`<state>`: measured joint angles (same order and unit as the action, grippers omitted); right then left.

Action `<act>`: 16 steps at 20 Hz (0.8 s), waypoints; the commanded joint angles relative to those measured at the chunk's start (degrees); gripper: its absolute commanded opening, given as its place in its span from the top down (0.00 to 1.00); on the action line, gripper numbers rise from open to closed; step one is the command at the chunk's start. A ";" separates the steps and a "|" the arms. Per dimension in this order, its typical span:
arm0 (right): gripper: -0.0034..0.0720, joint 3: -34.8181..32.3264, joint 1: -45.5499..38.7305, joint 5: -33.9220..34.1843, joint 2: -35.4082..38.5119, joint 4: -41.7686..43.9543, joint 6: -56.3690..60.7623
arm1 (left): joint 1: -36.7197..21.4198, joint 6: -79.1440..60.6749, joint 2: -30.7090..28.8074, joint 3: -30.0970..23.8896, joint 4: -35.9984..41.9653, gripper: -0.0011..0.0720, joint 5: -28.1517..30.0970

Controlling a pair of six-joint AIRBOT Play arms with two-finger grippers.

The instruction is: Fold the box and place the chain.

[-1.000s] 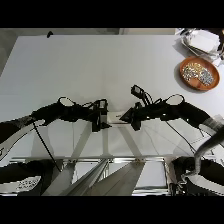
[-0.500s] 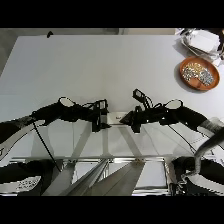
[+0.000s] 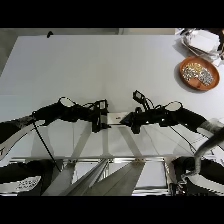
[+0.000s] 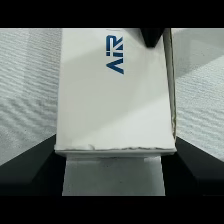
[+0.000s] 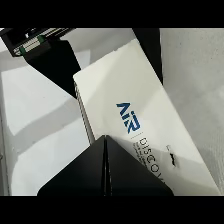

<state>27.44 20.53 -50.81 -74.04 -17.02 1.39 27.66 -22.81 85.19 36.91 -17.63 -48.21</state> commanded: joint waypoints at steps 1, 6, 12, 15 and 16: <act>0.94 1.01 -0.02 0.26 2.38 1.90 -0.02 | -0.07 -0.07 -0.02 0.02 0.02 0.87 -0.04; 0.94 7.91 -0.02 -2.75 9.77 0.70 6.51 | -0.07 -0.07 -0.02 0.02 0.02 0.87 -0.07; 0.94 16.46 -4.26 -4.81 17.77 -34.07 46.95 | -0.07 -0.07 -0.02 0.02 0.02 0.87 -0.07; 0.94 16.65 -9.42 -12.37 20.17 -52.70 66.31 | -0.07 -0.07 -0.02 0.02 0.02 0.87 -0.04; 0.94 16.65 -10.93 -16.44 20.15 -56.52 70.55 | -0.07 -0.07 -0.02 0.02 0.02 0.87 -0.02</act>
<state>43.07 13.41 -59.46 -55.72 -55.18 51.90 27.62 -22.87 85.19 36.91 -17.56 -48.29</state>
